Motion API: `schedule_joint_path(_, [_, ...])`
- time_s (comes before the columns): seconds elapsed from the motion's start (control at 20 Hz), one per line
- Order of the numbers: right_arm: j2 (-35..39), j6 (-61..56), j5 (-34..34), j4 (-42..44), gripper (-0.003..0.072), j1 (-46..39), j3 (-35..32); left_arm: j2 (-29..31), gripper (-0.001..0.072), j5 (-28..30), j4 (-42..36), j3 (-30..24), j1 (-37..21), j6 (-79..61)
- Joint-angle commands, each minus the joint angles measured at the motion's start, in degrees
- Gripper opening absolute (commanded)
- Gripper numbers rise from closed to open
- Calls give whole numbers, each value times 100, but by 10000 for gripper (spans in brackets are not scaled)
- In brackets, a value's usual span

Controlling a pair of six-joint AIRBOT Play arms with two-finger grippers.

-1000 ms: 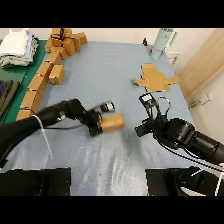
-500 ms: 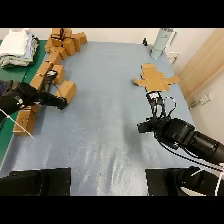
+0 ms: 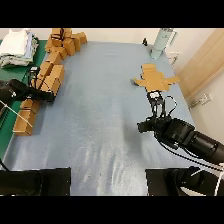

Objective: Fold the box.

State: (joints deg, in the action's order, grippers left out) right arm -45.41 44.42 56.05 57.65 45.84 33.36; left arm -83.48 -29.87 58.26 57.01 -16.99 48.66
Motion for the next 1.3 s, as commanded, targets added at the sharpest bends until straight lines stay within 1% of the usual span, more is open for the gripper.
schedule_joint_path(0.0, [0,-2,-72,-48,5,4,0,-317,495,243,48,236,22,74])
schedule_joint_path(0.35, [0,-2,-127,-70,6,4,0,-321,494,229,-48,236,22,81])
schedule_joint_path(0.55, [0,-2,-186,-70,5,4,0,-321,496,-13,-35,238,20,87])
schedule_joint_path(0.95, [0,-2,-203,-70,5,7,0,-321,497,-212,37,238,20,101])
schedule_joint_path(1.05, [0,-2,-203,-70,5,7,0,-321,497,-210,245,238,20,474])
schedule_joint_path(1.15, [0,0,-205,-74,5,7,0,-321,497,-236,629,240,22,848])
schedule_joint_path(1.25, [0,-2,-208,-111,5,7,0,-321,497,-358,863,256,22,927])
